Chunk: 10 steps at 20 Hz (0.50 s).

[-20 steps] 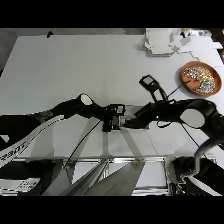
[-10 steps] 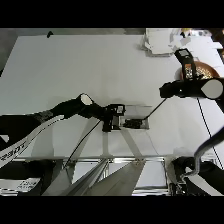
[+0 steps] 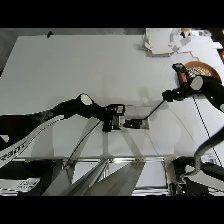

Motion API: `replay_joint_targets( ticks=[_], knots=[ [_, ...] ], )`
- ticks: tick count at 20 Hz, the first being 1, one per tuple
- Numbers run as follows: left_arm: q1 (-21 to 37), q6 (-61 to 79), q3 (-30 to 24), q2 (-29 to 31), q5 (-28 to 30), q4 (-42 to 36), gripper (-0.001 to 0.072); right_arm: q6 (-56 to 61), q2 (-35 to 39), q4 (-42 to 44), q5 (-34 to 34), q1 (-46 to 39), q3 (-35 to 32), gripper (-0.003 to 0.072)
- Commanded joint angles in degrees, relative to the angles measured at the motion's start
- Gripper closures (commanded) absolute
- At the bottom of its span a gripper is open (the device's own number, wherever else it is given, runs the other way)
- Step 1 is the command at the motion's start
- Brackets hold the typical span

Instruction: Fold the box and place the chain.

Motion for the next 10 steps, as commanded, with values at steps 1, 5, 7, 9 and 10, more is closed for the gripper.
replay_joint_targets(
  ticks=[1, 5, 7, 9, 10],
  knots=[
    [-0.02, 0.00, 0.04, 0.04, 0.02, 0.02, 0.0622, 0.15, -1.92, -0.17, -1.46, -0.33, -0.02, 0.0387],
    [-0.02, 0.00, 0.04, 0.04, 0.02, 0.02, 0.0622, 0.15, -2.73, -0.20, -3.52, -0.33, -0.02, 0.0388],
    [-0.02, 0.00, 0.04, 0.04, 0.02, 0.02, 0.0622, 0.17, -4.13, -0.20, -3.39, -0.33, -0.04, 0.0389],
    [-0.02, 0.00, 0.04, 0.04, 0.02, 0.02, 0.0622, 0.17, -5.27, -0.20, -3.23, -0.33, -0.11, 0.0393],
    [-0.02, 0.00, 0.04, 0.04, 0.02, 0.02, 0.0622, 0.17, -5.40, -0.22, -3.28, -0.33, -0.15, 0.0419]
  ],
)
